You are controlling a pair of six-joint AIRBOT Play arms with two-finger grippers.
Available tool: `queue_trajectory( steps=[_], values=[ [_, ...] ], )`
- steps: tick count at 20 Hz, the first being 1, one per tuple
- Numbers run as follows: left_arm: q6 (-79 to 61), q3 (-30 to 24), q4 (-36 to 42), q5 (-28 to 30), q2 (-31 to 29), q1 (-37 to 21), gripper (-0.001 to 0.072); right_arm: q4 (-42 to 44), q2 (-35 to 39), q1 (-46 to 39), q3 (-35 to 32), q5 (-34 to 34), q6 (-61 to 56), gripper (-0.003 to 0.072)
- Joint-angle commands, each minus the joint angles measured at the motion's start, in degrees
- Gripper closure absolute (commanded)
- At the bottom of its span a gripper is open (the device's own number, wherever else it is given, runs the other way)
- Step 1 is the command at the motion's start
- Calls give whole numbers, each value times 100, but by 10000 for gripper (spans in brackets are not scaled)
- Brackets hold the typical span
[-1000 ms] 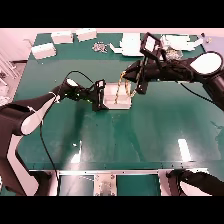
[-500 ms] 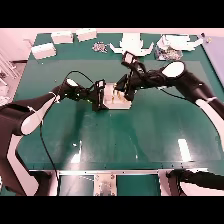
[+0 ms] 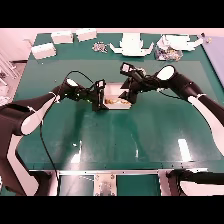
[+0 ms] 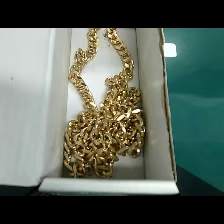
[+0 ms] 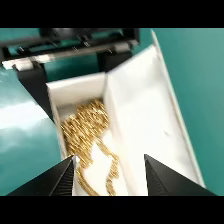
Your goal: Fold the box and place the chain.
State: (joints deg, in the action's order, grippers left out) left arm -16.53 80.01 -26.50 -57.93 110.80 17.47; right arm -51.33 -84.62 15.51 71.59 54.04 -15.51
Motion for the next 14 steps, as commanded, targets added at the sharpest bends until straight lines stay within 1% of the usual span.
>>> queue_trajectory(
  steps=[1,2,4,5,10,14],
  values=[
    [0,-2,-2,0,-2,-2,240,-339,66,-625,4,337,341,190],
    [0,-2,-2,0,-2,-2,241,-339,52,-844,-20,431,509,189],
    [0,0,-2,0,-2,-2,241,-339,-24,-1169,-136,455,1082,143],
    [0,-2,-2,0,-2,-2,240,-334,-114,-1281,-186,450,1373,133],
    [0,-2,-2,0,-2,-2,241,-227,-767,-1200,-203,407,2337,133],
    [0,-2,-2,0,-2,-2,240,-120,-1021,-1001,-201,328,3001,130]
  ],
)
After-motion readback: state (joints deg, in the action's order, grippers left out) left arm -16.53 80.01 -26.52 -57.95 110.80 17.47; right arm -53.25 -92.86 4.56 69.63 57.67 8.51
